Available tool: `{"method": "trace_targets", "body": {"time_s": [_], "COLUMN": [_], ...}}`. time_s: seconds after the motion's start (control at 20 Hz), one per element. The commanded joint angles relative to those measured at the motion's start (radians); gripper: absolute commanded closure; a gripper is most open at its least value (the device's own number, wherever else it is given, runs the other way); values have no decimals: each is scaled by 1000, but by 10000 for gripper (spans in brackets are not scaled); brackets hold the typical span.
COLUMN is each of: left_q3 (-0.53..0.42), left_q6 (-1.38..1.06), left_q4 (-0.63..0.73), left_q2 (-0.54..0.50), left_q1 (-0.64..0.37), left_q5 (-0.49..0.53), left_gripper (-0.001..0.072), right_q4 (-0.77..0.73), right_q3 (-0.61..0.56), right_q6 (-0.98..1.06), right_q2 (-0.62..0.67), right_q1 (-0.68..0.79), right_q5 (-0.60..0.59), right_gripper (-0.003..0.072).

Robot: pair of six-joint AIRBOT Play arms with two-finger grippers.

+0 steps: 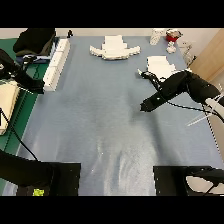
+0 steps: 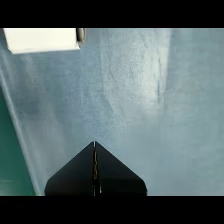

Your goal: Fold the box.

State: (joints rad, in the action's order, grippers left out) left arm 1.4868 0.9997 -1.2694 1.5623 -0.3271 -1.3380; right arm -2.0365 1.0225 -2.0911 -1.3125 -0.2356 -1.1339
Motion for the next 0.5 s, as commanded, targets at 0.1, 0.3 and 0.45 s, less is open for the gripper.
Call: {"method": "trace_targets", "body": {"time_s": [0.1,0.3,0.45], "left_q3": [12,-63,-209], "left_q6": [70,102,138], "left_q4": [80,81,85], "left_q2": [-44,-184,-322], "left_q1": [65,197,320], "left_q5": [-125,-74,32], "left_gripper": [703,703,703], "right_q4": [0,0,1], "right_q3": [1,1,1], "right_q6": [0,0,0], "right_q2": [-1,-1,-1], "right_q1": [0,0,0], "right_q5": [0,0,0], "right_gripper": [680,680,680]}}
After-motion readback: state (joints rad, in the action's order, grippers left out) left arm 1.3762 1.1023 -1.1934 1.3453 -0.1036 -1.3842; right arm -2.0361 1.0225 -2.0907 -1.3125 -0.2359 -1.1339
